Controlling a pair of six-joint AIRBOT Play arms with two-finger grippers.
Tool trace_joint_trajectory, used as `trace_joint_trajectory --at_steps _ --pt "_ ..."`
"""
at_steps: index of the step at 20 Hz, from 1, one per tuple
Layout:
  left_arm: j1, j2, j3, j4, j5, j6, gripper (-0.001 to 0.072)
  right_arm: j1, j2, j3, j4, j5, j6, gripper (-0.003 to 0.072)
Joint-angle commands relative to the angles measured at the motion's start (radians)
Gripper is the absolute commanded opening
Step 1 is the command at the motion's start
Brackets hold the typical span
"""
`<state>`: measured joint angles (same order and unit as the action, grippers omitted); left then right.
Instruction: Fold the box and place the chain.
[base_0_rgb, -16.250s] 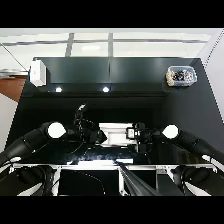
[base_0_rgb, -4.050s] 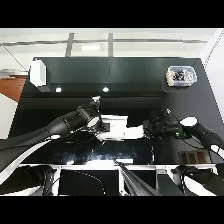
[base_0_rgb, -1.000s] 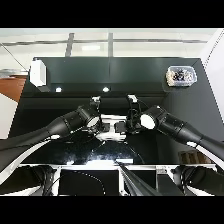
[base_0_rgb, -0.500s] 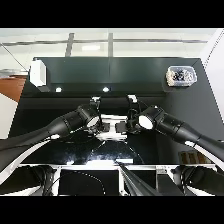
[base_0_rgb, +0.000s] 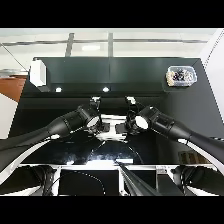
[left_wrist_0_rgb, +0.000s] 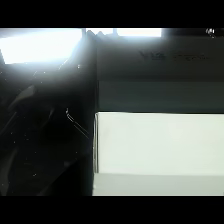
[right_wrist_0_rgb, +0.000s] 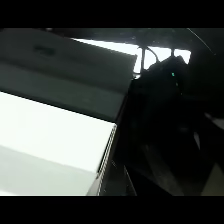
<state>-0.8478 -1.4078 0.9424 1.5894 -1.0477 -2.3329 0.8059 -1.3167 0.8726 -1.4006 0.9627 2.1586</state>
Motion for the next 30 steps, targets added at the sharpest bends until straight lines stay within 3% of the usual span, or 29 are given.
trace_joint_trajectory --at_steps 1,7,11,28,29,30 --pt "0.001 -0.001 0.0 0.0 0.0 0.0 0.0028 0.019 -0.026 0.001 0.0 0.002 0.012 0.031" --pt "0.001 -0.001 0.0 0.003 0.004 0.0 0.0028 0.026 -0.063 0.052 -0.026 0.018 0.055 0.0309" --pt "0.001 -0.001 0.0 0.003 0.003 0.0 0.0029 0.026 -0.104 0.117 -0.079 0.111 0.113 0.0309" --pt "0.001 -0.001 0.0 -0.001 -0.002 0.0 0.0028 0.026 -0.117 0.148 -0.094 0.158 0.258 0.0298" --pt "0.001 -0.001 0.0 -0.001 -0.002 0.0 0.0028 0.026 -0.117 0.148 -0.098 0.158 0.258 0.0242" --pt "0.001 -0.001 0.0 -0.001 -0.003 0.0 0.0028 0.026 -0.117 0.148 -0.103 0.158 0.258 0.0242"
